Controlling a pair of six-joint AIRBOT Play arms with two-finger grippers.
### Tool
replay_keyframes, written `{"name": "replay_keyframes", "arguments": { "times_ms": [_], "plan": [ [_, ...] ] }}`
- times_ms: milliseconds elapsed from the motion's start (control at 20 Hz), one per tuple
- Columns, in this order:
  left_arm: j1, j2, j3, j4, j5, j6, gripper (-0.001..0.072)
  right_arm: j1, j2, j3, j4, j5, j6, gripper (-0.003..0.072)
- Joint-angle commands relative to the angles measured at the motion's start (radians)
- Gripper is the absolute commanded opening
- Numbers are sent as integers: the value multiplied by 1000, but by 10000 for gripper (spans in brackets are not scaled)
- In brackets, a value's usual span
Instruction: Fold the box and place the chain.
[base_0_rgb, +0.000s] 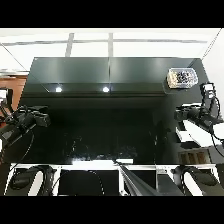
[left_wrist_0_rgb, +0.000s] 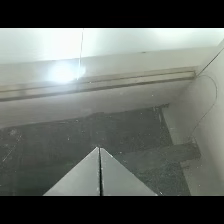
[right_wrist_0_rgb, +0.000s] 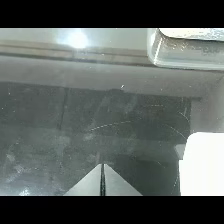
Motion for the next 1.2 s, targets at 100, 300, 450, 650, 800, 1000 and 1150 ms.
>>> {"name": "replay_keyframes", "arguments": {
  "times_ms": [100,300,450,650,800,1000,1150],
  "plan": [
    [-1,0,0,0,0,0,28,-1,0,0,0,0,0,17],
    [-1,0,0,0,0,0,28,-1,0,0,0,0,0,17],
    [-1,0,0,0,0,0,28,-1,0,0,0,0,0,17],
    [-1,0,0,-23,26,0,27,-1,0,0,7,0,0,17],
    [-1,0,0,-42,51,0,28,-1,0,0,160,-36,0,17],
    [-15,-62,0,-273,205,5,575,23,-44,0,338,-204,-13,133],
    [-61,-173,21,-303,235,23,720,27,-177,57,281,-216,-63,710]
  ]
}}
